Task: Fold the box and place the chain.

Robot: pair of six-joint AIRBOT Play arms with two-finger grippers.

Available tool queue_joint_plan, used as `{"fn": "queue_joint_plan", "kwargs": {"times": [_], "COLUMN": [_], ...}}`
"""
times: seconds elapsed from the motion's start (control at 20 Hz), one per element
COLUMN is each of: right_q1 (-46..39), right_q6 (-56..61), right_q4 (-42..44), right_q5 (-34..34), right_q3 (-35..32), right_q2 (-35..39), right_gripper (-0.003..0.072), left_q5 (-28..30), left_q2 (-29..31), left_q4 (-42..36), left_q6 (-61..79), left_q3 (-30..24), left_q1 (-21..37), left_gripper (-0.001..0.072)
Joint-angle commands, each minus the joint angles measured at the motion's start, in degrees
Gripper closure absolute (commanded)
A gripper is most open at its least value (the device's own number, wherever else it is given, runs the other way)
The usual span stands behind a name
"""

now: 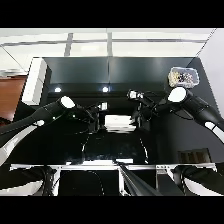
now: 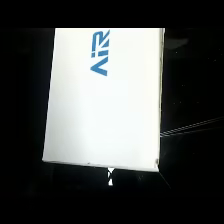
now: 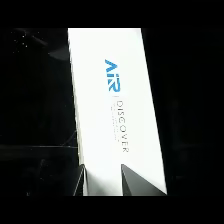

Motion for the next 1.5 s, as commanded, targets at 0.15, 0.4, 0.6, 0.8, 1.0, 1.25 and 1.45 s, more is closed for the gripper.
{"fn": "queue_joint_plan", "kwargs": {"times": [0.15, 0.4, 0.6, 0.8, 1.0, 1.25, 1.45], "right_q1": [1.46, 1.31, -1.40, -7.65, -8.48, -7.15, -4.15], "right_q6": [0.09, 1.79, 12.20, 28.83, 33.44, 36.00, 36.26], "right_q4": [-0.44, -0.42, 0.17, 0.48, 19.61, 34.47, 34.51], "right_q5": [0.44, 0.87, 2.25, 10.14, 2.95, -8.04, -10.54], "right_q3": [-1.60, -1.42, -1.29, -2.97, -12.72, -16.98, -16.98], "right_q2": [0.00, 0.96, 6.69, 10.29, 10.08, 8.48, 5.75], "right_gripper": [0.0410, 0.0410, 0.0411, 0.0672, 0.0672, 0.0672, 0.0672], "left_q5": [0.02, 0.02, 0.02, 0.02, 0.00, -0.20, -0.17], "left_q2": [-0.04, -0.04, -0.02, -0.02, -0.02, -0.02, -0.02], "left_q4": [-0.02, -0.02, -0.02, -0.02, -0.02, -0.02, -0.02], "left_q6": [-0.07, -0.07, -0.07, -0.07, -0.07, -0.07, -0.07], "left_q3": [0.04, 0.04, 0.07, 0.07, 0.07, 0.07, 0.07], "left_q1": [-0.02, -0.02, -0.02, -0.02, -0.02, -0.02, -0.02], "left_gripper": [0.0360, 0.0360, 0.0360, 0.0360, 0.0360, 0.0360, 0.0360]}}
